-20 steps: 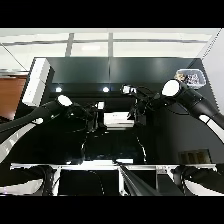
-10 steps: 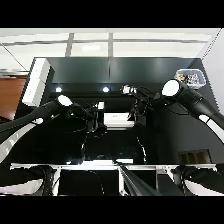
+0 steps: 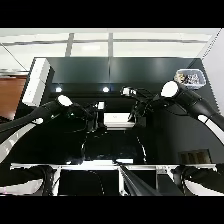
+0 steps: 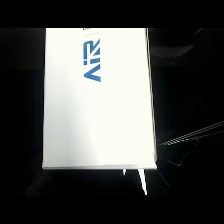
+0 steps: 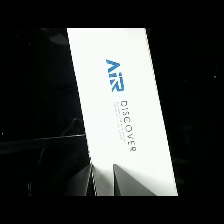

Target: Fold the box and place the chain.

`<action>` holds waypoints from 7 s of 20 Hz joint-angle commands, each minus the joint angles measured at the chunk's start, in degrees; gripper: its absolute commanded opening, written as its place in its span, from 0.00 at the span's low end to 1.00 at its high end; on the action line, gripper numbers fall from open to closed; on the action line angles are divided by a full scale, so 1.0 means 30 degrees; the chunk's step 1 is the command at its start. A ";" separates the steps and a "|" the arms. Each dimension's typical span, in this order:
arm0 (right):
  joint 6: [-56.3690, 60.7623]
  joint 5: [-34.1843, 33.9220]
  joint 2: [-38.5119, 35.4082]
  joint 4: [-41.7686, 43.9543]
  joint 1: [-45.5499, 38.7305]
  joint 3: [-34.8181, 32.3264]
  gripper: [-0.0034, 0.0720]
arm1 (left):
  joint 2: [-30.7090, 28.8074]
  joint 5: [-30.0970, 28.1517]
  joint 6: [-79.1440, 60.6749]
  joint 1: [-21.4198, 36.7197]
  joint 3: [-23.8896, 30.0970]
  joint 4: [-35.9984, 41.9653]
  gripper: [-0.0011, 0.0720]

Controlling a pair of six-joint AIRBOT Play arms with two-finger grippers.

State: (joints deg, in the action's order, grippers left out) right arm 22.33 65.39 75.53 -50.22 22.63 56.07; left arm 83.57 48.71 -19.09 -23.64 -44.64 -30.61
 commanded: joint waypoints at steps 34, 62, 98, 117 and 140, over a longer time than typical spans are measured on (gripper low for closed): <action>1.1111 -0.2783 0.0248 0.7643 -0.1056 -0.3432 0.07 | 0.0015 -0.0022 0.0000 -0.0007 -0.0015 0.0000 0.52; 2.1434 -0.3752 -0.4852 -0.9610 -0.3096 -0.3002 0.07 | -0.0015 0.0051 0.0080 -0.0007 -0.0051 0.0364 1.00; 2.2250 -0.5603 -0.4852 -0.9267 -0.6907 -0.3002 0.07 | 0.3657 0.4517 1.3508 -0.4903 -0.9012 -0.6397 0.99; 2.2258 -0.5071 -0.4852 -0.9275 -0.6907 -0.3002 0.07 | -0.1705 0.8094 2.6002 -0.1464 -0.6229 -1.6079 0.40; 2.2272 -0.5727 -0.4845 -0.8036 -0.6907 -0.3096 0.07 | -0.6207 0.1013 2.0072 2.0677 0.0131 -1.1482 0.41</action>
State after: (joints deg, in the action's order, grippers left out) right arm 89.12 47.86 60.99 -75.35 1.93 46.81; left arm 63.46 57.63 45.76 39.24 -44.25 -69.56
